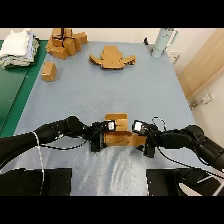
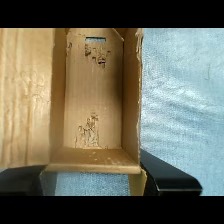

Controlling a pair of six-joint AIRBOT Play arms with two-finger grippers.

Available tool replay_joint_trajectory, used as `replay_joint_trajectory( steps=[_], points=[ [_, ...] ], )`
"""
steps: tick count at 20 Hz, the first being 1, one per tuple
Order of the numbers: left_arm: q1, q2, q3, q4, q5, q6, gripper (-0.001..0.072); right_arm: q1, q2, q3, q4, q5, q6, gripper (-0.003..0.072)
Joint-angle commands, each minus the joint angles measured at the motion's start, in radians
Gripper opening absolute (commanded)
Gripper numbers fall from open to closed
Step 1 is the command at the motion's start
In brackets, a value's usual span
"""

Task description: Fold the box.

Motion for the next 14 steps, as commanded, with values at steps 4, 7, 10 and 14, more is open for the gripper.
replay_joint_trajectory(
  steps=[4,7,10,14],
  points=[
    [0.0,0.0,0.0,0.0,0.0,0.0,0.0524,0.002,-0.093,-0.026,0.137,0.233,-0.293,0.0575],
    [0.0,0.0,0.0,0.0,0.0,0.0,0.0524,0.029,-0.093,-0.025,0.203,0.23,-0.331,0.0359],
    [0.0,0.0,0.0,0.0,0.001,0.0,0.0524,0.08,-0.108,-0.025,0.209,0.248,-0.331,0.0217],
    [0.0,0.0,0.0,0.0,0.0,0.0,0.0523,0.12,-0.168,-0.025,0.209,0.332,-0.332,0.0217]
  ],
)
